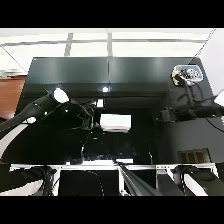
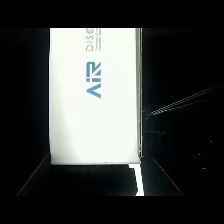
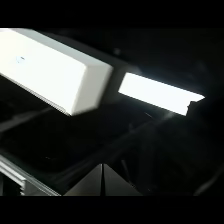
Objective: Fold the box and place the chain.
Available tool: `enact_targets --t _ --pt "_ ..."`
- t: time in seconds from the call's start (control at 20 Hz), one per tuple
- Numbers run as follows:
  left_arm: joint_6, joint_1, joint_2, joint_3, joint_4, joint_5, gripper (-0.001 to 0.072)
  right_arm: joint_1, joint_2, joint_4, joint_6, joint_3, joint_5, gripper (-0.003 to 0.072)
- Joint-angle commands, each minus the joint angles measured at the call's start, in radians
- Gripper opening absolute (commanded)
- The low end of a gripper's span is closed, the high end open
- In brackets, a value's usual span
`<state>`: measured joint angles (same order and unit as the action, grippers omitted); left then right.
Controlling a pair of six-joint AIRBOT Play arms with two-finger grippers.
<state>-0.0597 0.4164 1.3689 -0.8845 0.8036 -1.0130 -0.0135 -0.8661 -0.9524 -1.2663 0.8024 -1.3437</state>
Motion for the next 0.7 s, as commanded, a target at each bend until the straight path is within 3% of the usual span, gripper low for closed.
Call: enact_targets --t 0.0,0.2,0.4,0.65 --pt "0.069 0.027 -0.009 -0.098 -0.008 -0.109 0.0711 0.043 0.096 -0.13 -0.06 0.002 -0.06 0.0015" --pt "0.102 0.13 0.022 -0.179 -0.105 0.054 0.0709 0.043 0.1 -0.118 -0.066 0.002 0.017 0.0015" --pt "0.245 0.2 0.121 -0.228 -0.105 0.059 0.0709 0.043 0.1 -0.119 -0.065 0.002 0.05 0.0015" --pt "0.283 0.211 0.152 -0.227 -0.044 0.077 0.0708 0.043 0.1 -0.122 -0.061 0.002 0.049 0.0015"
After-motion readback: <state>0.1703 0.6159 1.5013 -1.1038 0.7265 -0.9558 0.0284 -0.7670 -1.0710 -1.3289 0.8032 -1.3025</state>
